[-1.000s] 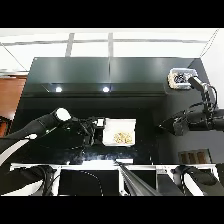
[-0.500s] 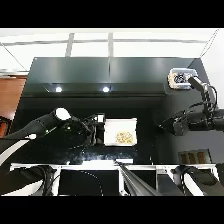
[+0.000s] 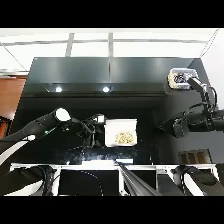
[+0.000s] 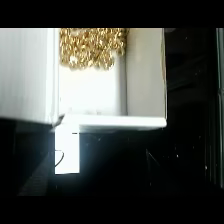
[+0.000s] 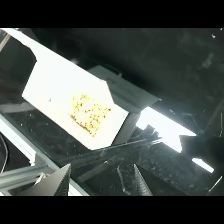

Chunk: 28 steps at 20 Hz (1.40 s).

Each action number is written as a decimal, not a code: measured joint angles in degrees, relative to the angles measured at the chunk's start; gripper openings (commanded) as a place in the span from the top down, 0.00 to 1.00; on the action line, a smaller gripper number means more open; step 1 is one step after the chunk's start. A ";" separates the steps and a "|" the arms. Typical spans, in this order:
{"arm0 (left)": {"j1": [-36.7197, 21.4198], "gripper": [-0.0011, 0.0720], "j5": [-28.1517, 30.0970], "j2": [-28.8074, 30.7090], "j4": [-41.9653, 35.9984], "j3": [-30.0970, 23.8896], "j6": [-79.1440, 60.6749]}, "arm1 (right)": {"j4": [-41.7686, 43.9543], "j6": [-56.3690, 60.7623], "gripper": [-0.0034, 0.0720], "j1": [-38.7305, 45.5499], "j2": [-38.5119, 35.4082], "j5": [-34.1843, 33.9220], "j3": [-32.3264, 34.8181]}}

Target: Fold the box and place the chain.

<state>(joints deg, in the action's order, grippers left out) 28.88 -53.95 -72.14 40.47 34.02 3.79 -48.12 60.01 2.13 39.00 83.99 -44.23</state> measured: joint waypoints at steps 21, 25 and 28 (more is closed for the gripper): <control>0.96 0.04 10.27 10.58 -14.82 -11.69 -11.58 | -0.48 -1.99 0.33 0.00 0.00 0.26 0.00; 1.07 0.04 10.36 9.92 -15.37 -11.52 -12.26 | -0.52 -2.03 0.33 0.00 0.00 0.20 0.04; 1.05 0.04 10.38 9.62 -15.96 -11.45 -12.46 | -0.55 -2.03 0.33 0.00 0.00 -0.13 0.04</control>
<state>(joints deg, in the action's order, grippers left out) 29.93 -43.57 -62.52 24.51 22.57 -8.67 -48.66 57.98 2.13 39.00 83.85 -44.18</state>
